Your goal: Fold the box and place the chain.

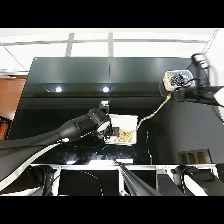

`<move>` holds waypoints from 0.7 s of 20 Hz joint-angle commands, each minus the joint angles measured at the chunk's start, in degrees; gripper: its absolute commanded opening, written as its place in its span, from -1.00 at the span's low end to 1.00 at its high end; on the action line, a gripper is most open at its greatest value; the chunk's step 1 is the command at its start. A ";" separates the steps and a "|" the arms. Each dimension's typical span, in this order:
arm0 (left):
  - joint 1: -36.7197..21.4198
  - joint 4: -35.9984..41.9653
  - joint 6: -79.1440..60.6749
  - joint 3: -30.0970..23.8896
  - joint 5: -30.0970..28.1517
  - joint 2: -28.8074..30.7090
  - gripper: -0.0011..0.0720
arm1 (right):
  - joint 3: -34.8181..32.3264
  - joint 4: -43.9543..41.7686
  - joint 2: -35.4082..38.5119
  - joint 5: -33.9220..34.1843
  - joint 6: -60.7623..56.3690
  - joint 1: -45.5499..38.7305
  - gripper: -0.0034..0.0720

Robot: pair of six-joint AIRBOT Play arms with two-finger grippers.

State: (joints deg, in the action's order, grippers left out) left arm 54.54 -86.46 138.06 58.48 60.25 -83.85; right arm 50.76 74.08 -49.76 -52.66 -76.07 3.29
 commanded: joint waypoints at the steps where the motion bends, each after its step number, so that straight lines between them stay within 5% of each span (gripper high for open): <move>1: -0.02 -0.02 -0.02 0.02 -0.02 -0.02 -0.90 | 6.86 -4.28 11.10 -11.54 -0.02 0.02 -0.88; 6: -0.02 -0.02 -0.02 0.02 -0.04 -0.02 -0.90 | 19.98 -17.79 12.35 -20.85 0.00 0.04 -0.88; 14: -0.02 0.00 -0.02 0.02 0.00 -0.02 -0.90 | 20.50 -43.98 11.91 -20.83 2.58 0.07 -0.88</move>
State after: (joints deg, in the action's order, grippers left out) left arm 54.54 -86.46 138.04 58.48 60.25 -83.85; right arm 70.76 40.73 -37.71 -72.84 -74.72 3.31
